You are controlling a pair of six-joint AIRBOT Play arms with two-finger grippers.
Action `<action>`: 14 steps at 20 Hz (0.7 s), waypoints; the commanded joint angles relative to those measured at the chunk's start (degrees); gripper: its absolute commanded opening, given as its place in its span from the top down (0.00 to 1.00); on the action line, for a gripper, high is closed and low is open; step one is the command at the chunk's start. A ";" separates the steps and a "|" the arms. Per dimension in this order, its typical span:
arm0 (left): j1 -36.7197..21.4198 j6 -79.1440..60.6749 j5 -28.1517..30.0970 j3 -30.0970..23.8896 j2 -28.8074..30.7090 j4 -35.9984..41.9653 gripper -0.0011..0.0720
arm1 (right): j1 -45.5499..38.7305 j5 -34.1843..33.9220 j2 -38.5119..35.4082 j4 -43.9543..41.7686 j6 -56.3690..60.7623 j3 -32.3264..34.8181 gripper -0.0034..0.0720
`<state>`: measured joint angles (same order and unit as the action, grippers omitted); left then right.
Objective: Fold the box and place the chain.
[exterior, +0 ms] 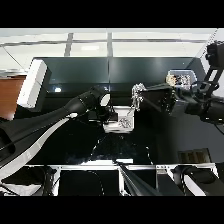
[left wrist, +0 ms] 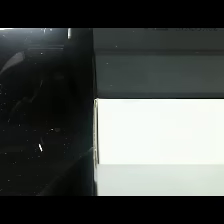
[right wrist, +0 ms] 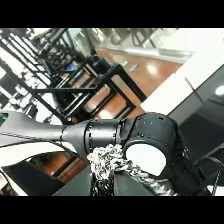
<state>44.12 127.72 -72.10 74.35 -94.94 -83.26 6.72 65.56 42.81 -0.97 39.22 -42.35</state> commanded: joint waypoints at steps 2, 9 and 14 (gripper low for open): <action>-0.02 -0.02 0.04 0.04 0.00 -0.02 0.94 | 6.27 -7.61 1.38 18.62 7.89 0.57 0.93; -0.02 -0.02 0.02 0.04 0.00 0.00 0.94 | 17.09 -21.49 11.23 37.38 15.04 5.05 0.91; -0.02 -0.02 0.04 0.04 0.00 0.00 0.94 | 15.43 -20.63 13.27 42.84 16.31 4.22 0.58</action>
<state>44.12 127.72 -72.10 74.35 -94.94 -83.26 22.61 45.87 54.85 36.03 54.26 -37.76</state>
